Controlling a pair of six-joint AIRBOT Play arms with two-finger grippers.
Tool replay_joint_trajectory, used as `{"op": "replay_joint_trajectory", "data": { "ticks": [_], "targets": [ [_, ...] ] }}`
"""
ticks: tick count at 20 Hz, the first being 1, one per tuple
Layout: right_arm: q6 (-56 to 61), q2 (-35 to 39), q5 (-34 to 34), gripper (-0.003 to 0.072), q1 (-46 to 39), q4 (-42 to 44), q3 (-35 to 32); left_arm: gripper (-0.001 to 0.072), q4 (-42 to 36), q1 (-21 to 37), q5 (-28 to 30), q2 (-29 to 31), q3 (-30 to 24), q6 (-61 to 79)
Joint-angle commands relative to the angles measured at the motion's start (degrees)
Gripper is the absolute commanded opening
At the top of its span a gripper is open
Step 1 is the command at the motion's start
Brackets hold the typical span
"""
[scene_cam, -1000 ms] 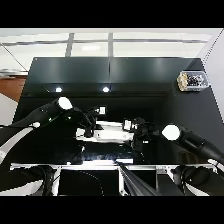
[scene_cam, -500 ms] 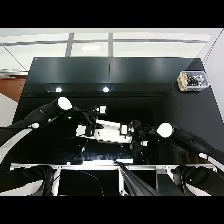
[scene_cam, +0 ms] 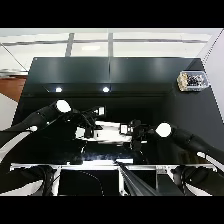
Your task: Fold the box and place the chain.
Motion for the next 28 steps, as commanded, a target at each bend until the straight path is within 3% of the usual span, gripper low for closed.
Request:
{"op": "replay_joint_trajectory", "data": {
  "ticks": [1,8,10,14,15,17,18,20,22,28],
  "targets": [
    [-0.24,-0.63,-0.17,0.0705,0.00,0.02,-0.02,0.0026,0.09,0.02,-0.04,0.07,-0.22,0.02],
    [-0.24,-0.66,-1.36,0.0704,0.02,0.02,-0.02,0.0028,0.09,0.00,-0.31,0.07,-0.22,0.00],
    [-0.22,-0.66,-1.40,0.0534,0.02,0.04,-0.02,0.0029,0.09,0.00,-0.52,0.07,-0.22,0.00],
    [-0.20,-0.66,-1.46,0.0531,0.02,0.02,-0.02,0.0032,0.09,0.02,-0.52,0.07,-0.22,-0.02],
    [-0.20,-0.66,-1.46,0.0531,0.00,0.04,-0.02,0.0090,0.11,0.02,-0.55,0.09,-0.22,-0.04],
    [-0.20,-0.66,-1.46,0.0531,0.00,0.02,-0.02,0.0371,0.17,0.04,-0.66,0.39,-0.22,-0.11],
    [-0.20,-0.66,-1.46,0.0531,0.00,0.02,-0.02,0.0473,0.35,0.15,-0.68,1.07,-0.22,-0.37],
    [-0.20,-0.66,-1.44,0.0531,0.00,0.02,-0.02,0.0537,0.98,0.83,-0.68,3.17,-0.22,-2.05],
    [-0.20,-0.66,-1.42,0.0531,0.00,0.02,-0.02,0.0651,3.54,2.16,-1.27,5.75,-0.22,-4.92],
    [-0.20,-0.66,-1.42,0.0531,0.00,0.02,-0.02,0.0660,9.99,8.17,-13.33,15.17,-0.22,-16.57]
  ]
}}
